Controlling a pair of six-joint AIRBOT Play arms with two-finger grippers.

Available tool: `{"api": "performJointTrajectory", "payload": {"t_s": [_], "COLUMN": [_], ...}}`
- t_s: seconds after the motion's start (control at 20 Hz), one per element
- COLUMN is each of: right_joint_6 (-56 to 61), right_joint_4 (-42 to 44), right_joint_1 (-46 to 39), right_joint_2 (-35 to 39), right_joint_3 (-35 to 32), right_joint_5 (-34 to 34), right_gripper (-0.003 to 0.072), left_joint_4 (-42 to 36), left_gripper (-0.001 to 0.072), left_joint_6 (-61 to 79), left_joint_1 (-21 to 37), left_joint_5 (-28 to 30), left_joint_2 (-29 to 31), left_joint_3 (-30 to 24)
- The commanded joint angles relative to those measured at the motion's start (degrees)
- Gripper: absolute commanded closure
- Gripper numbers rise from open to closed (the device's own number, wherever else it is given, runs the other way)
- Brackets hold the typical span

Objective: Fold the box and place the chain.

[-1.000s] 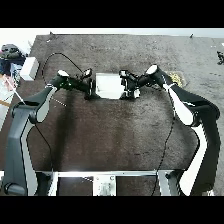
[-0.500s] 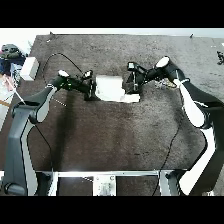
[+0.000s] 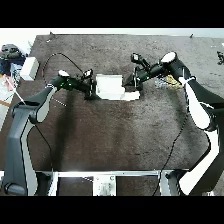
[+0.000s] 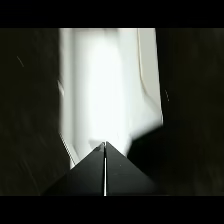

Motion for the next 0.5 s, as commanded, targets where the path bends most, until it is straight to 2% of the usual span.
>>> {"api": "performJointTrajectory", "payload": {"t_s": [0.0,0.45], "right_joint_6": [1.66,1.64], "right_joint_4": [8.61,8.92], "right_joint_1": [1.11,3.76], "right_joint_2": [-0.83,-2.60], "right_joint_3": [-0.04,-1.18], "right_joint_5": [0.59,-17.94], "right_gripper": [0.0673,0.0672], "left_joint_4": [-0.02,0.00], "left_gripper": [0.0373,0.0373], "left_joint_6": [-0.04,-0.07], "left_joint_1": [0.04,0.04], "left_joint_5": [0.26,0.70], "left_joint_2": [0.02,0.00], "left_joint_3": [0.02,0.02]}}
